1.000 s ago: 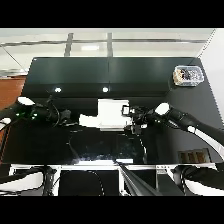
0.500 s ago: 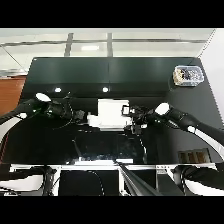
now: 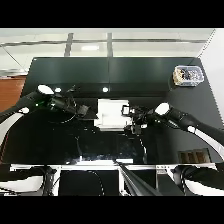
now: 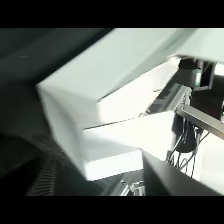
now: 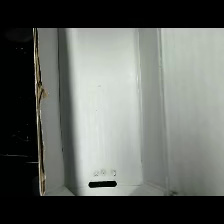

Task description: Fold the box and place the chain.

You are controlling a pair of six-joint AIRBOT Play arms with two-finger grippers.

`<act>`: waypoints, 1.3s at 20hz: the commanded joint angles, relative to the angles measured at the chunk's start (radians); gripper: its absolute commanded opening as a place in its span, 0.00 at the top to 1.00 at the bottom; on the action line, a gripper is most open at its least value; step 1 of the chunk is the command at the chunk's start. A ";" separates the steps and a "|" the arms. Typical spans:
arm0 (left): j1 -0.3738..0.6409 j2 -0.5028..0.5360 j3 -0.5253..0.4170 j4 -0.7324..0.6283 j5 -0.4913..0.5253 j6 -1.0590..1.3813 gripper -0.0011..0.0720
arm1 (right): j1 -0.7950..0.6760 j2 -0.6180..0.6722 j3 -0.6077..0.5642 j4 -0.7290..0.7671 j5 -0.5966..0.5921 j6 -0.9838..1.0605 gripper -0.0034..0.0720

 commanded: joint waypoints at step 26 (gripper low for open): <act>-0.364 0.002 0.169 0.667 0.212 -0.805 0.44 | 0.000 0.000 0.001 0.000 0.000 0.000 0.94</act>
